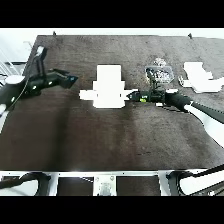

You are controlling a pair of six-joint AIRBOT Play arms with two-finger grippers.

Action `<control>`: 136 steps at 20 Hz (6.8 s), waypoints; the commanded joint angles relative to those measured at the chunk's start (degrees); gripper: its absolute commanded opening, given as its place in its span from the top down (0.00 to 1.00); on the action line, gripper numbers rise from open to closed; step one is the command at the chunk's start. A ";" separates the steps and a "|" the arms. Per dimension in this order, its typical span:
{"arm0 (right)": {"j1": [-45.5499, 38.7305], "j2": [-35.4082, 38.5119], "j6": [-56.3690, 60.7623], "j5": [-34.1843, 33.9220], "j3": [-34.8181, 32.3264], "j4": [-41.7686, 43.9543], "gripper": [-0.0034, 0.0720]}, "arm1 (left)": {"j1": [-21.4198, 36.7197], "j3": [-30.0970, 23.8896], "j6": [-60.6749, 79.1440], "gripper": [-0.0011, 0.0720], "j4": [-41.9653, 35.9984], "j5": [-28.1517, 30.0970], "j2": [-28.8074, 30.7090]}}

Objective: Fold the box and place the chain.

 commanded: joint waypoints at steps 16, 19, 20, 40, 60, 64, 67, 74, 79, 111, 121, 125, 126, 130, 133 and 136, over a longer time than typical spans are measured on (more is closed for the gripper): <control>1.09 -0.02 -2.82 -1.90 -0.57 2.56 0.94 | -7.37 51.98 -24.35 0.02 22.80 -23.76 -39.98; 1.09 -0.02 -2.82 -1.90 -0.57 2.56 0.94 | -8.02 51.98 -24.33 0.02 22.77 -23.78 -41.88; 1.09 -0.02 -2.82 -1.92 -0.57 2.56 0.94 | -8.02 51.98 -24.30 0.02 22.62 -23.69 -42.27; 1.09 -0.02 -3.50 -1.92 -0.57 2.54 0.94 | -8.13 51.95 -19.21 0.34 14.56 -27.15 -45.09; -7.61 7.15 -3.85 1.18 -0.55 4.33 0.67 | -8.11 51.91 6.32 0.97 13.09 -35.80 -45.05; -11.65 8.59 -3.85 3.78 -0.63 5.53 0.67 | -8.13 49.83 10.69 0.97 12.44 -36.54 -44.02; -11.82 8.59 -3.93 3.74 -0.74 5.35 0.67 | -8.13 44.11 16.02 0.97 11.76 -31.54 -42.10; -11.80 8.57 -6.64 3.67 -0.74 5.86 0.67 | -8.13 40.37 24.20 0.96 9.05 -27.58 -42.29; -11.80 8.57 -9.62 3.69 -1.75 6.64 0.67 | -8.11 40.37 24.13 0.96 9.29 -27.32 -42.82; 9.03 9.92 -44.41 -7.48 -5.73 -19.61 0.14 | -8.11 40.41 20.68 0.96 9.16 -28.76 -42.80; 9.60 5.66 -46.16 -10.05 -3.45 -13.42 0.14 | -8.11 40.41 20.68 0.96 9.09 -28.76 -42.80; 8.50 5.42 -46.29 -10.36 -0.24 -13.07 0.14 | -8.11 40.41 20.70 0.96 9.09 -28.74 -42.80; 8.39 5.42 -46.29 -10.23 0.68 -12.85 0.14 | -8.11 40.41 20.70 0.96 9.09 -28.76 -42.80; 8.39 5.42 -46.40 -10.25 2.82 -12.90 0.14 | -8.11 40.41 20.72 0.96 9.09 -28.68 -42.80; 7.76 4.48 -46.95 -8.96 4.31 -13.05 0.14 | -8.11 40.41 20.74 0.96 9.09 -28.63 -42.80; 5.92 1.79 -45.42 -3.30 7.98 -13.16 0.14 | -8.11 40.41 20.70 0.96 9.11 -27.54 -42.80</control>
